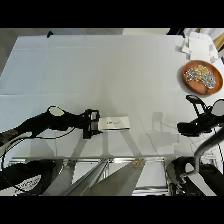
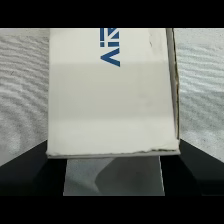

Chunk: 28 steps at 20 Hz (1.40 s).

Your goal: Fold the box and place the chain.

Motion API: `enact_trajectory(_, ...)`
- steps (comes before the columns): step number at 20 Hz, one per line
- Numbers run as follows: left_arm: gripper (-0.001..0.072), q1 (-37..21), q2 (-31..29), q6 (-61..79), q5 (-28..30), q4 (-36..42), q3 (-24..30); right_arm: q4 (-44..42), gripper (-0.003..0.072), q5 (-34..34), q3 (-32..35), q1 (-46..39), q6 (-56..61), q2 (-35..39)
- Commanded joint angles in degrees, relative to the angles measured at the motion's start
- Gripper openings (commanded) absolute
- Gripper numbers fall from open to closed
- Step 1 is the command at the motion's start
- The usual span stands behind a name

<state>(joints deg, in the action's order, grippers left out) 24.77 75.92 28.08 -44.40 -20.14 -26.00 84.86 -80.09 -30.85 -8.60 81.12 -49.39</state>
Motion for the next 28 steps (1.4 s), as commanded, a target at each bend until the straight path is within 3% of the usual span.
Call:
enact_trajectory(1, 0.0255, 0.0, 0.0, 0.0, 0.0, 0.0, 0.0, 0.0, 0.0016, 0.0, 0.0, 0.0, 0.0, 0.0)
enact_trajectory(10, 0.024, 0.0, 0.0, 0.0, -1.2, 0.0, 0.0, 0.0, 0.0016, 0.0, 0.0, 0.0, 0.0, 0.0)
enact_trajectory(11, 0.0099, -0.1, 0.0, 0.0, -1.3, 0.0, 0.0, 0.0, 0.0016, 0.0, 0.0, 0.0, 0.0, 0.0)
enact_trajectory(12, 0.0004, -0.2, -0.3, -0.1, -1.5, 0.0, 0.0, 0.0, 0.0016, 0.0, 0.0, 0.0, 0.0, 0.0)
enact_trajectory(14, 0.0003, -0.2, -2.0, -1.7, -1.3, 0.0, 0.0, 0.0, 0.0016, 0.0, 0.0, 0.0, 0.0, 0.0)
enact_trajectory(20, 0.0007, -4.6, -17.7, -23.4, 10.8, -1.1, -0.1, 0.0, 0.0016, 0.0, 0.0, 0.0, 0.0, 0.0)
enact_trajectory(25, 0.0007, -17.1, -34.1, -33.6, 18.7, -5.9, -0.1, 0.0, 0.0016, 0.0, 0.0, 0.0, 0.0, 0.0)
enact_trajectory(28, 0.0007, -26.4, -40.2, -36.0, 21.2, -8.4, -0.1, 0.0, 0.0016, 0.0, 0.0, 0.0, 0.0, 0.0)
